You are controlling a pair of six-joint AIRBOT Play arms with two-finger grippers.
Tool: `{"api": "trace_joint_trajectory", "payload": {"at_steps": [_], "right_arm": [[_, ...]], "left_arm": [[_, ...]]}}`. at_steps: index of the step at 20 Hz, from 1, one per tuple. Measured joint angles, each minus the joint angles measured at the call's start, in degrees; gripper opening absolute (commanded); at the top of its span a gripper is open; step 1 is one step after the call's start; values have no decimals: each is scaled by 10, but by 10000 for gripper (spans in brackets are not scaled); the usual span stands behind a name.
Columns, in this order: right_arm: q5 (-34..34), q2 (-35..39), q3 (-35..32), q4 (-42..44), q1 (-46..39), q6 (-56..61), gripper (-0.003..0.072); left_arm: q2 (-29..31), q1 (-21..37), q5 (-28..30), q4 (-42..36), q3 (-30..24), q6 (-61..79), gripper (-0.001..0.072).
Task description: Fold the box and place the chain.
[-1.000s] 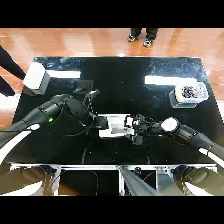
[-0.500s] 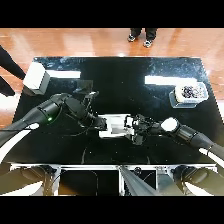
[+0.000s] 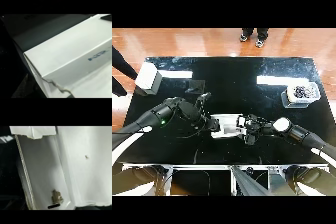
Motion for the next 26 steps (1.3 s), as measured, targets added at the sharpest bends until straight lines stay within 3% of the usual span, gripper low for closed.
{"api": "trace_joint_trajectory", "payload": {"at_steps": [7, 10, 18, 20, 26], "right_arm": [[-7, 0, 0, -1, 0, 15, 552], [-9, 0, 0, -1, 0, 17, 553], [-17, 0, 0, -1, 0, 19, 553], [-18, 0, 0, -1, 0, 20, 553], [-19, 0, 0, -1, 0, 20, 553]], "left_arm": [[1, -7, -58, -2, -1, -20, 632], [1, -25, -69, 40, 4, -70, 628], [-9, -123, 8, 257, 58, -361, 582], [-23, -138, 35, 282, 71, -407, 496], [-45, -151, 44, 285, 84, -466, 446]]}}
